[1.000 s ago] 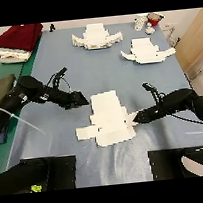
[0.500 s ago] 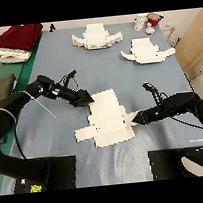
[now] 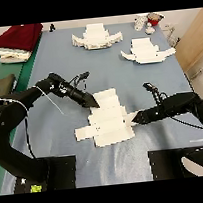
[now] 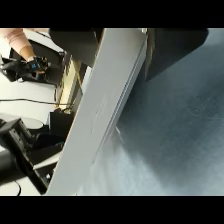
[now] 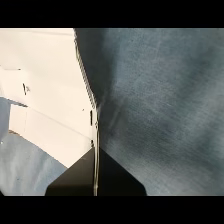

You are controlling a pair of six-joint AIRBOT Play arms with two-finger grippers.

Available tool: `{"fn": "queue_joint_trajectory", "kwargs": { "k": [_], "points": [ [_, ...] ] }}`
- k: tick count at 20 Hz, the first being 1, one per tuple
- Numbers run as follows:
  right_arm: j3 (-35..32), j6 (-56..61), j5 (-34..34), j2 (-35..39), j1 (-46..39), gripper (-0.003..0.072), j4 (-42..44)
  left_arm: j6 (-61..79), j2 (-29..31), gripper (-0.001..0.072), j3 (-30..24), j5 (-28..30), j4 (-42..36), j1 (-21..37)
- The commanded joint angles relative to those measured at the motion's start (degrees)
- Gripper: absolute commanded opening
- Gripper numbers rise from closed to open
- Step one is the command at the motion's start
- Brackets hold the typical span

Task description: Fold the box.

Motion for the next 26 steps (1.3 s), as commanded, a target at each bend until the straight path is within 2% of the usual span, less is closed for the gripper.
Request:
{"fn": "queue_joint_trajectory", "kwargs": {
  "k": [1, 6, 7, 8, 11, 12, 13, 14, 17, 20, 21, 22, 23, 26],
  "points": [
    [-0.02, 0.15, -0.04, -0.04, 0.04, 0.0003, -0.02, 1.97, -0.31, 0.0289, 0.74, -1.86, 0.11, -0.94],
    [-0.02, 0.15, -0.02, -0.04, 0.04, 0.0003, -0.04, 3.43, -0.31, 0.0282, 0.74, -3.89, 0.15, -1.07],
    [-0.02, 0.15, -0.02, -0.04, 0.04, 0.0003, -0.04, 4.44, -0.31, 0.0085, 0.74, -4.0, 0.15, -1.11],
    [-0.02, 0.15, 0.0, -0.04, 0.04, 0.0004, -0.04, 6.91, -0.31, 0.0018, 0.74, -4.57, 0.11, -1.31],
    [-0.02, 0.15, 0.42, -0.04, 0.02, 0.0014, -0.13, 7.69, -0.31, 0.0018, 0.74, -4.24, -0.31, -2.03],
    [-0.02, 0.15, 0.76, -0.04, 0.04, 0.0076, -0.5, 7.74, -0.31, 0.0018, 0.74, -4.22, -0.94, -2.05],
    [0.04, 0.13, 1.53, -0.02, 0.02, 0.0211, -1.64, 8.11, -0.28, 0.0018, 0.76, -4.24, -2.16, -2.01],
    [0.28, 0.15, 2.38, -0.04, -0.02, 0.0248, -3.85, 9.73, -0.28, 0.0017, 1.11, -4.22, -3.17, -1.99],
    [2.62, 3.1, 7.39, -0.02, -0.02, 0.0248, -15.34, 14.45, 0.42, 0.0015, 3.65, -3.74, -3.43, -2.08],
    [6.12, 13.88, 12.24, -0.04, -0.04, 0.0248, -31.3, 21.03, 3.28, 0.0014, 4.07, 0.04, -2.75, -3.17],
    [7.43, 17.0, 12.92, -0.04, -0.04, 0.0267, -34.91, 22.12, 4.28, 0.0014, 4.04, 1.66, -1.6, -3.72],
    [8.85, 18.84, 13.07, -0.04, -0.04, 0.0414, -36.68, 22.95, 5.09, 0.0014, 4.04, 3.13, -0.13, -4.24],
    [10.21, 19.76, 13.07, -0.04, -0.04, 0.0465, -36.89, 23.43, 5.68, 0.0013, 4.02, 4.63, 1.75, -4.72],
    [14.05, 21.99, 13.42, -0.04, -0.04, 0.0465, -36.92, 27.15, 7.54, 0.0011, 2.99, 8.85, 4.74, -6.88]
  ]
}}
